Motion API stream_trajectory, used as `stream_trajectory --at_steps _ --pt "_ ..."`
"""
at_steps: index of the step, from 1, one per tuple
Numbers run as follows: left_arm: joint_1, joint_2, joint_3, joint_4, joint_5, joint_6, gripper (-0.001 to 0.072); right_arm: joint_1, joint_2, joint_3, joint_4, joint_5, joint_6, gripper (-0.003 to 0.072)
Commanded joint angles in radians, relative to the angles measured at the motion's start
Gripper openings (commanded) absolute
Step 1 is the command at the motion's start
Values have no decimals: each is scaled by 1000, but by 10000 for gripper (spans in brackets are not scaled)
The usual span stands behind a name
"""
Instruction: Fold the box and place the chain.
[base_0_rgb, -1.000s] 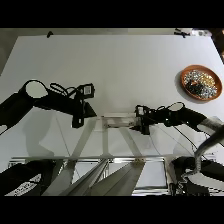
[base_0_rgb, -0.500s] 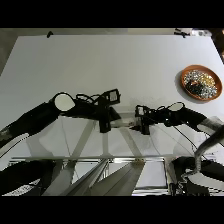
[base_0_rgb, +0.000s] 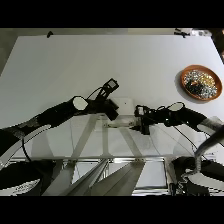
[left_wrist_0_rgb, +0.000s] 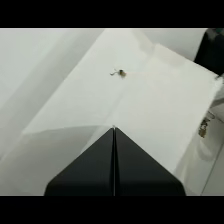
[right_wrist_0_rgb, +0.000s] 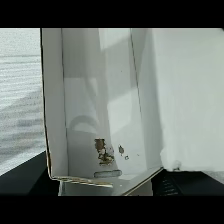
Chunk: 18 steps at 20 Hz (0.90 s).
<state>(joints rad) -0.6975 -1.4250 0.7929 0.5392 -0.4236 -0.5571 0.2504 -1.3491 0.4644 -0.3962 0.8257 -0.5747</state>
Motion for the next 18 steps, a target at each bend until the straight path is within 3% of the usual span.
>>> stream_trajectory --at_steps 1,7,8,10,15,18 --pt "1 -26 -1 18 5 -54 2 0 0 0 0 0 0 477" --pt "1 2 -1 97 -83 -45 15 0 0 0 0 0 0 477" --pt "1 26 -1 121 -87 -45 77 0 0 0 0 0 0 477" --pt "2 93 -1 187 -104 -47 271 0 0 0 0 0 0 477" --pt "23 291 -1 430 -343 -50 273 0 0 0 0 1 0 477" --pt "25 349 -1 577 -511 -49 276 0 0 0 0 0 0 477"
